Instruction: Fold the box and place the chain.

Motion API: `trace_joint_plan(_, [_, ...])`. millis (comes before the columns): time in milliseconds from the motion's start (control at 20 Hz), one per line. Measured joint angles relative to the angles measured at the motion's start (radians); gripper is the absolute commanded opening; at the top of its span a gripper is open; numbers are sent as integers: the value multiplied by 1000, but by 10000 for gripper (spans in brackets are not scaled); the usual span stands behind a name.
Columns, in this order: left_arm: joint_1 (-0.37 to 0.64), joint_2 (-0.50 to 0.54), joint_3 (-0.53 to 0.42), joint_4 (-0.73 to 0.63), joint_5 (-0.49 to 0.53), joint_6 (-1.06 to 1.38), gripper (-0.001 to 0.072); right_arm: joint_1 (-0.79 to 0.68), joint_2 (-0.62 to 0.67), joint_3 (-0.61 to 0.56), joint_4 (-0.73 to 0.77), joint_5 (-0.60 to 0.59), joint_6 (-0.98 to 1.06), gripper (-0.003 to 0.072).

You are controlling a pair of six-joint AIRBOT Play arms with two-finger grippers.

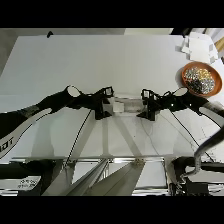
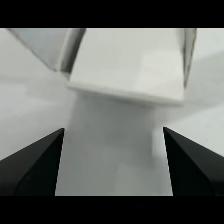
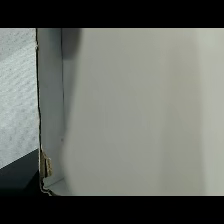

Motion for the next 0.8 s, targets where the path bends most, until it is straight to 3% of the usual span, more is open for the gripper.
trace_joint_plan(150, [23,42,0,76,-75,-119,656,0,0,0,0,0,0,559])
trace_joint_plan(250, [30,75,5,97,-94,-210,488,0,0,0,0,0,0,559])
trace_joint_plan(600, [36,113,130,142,-108,-840,534,0,0,0,0,0,0,559])
trace_joint_plan(800, [21,68,230,227,-183,-1204,534,0,0,0,0,0,0,559])
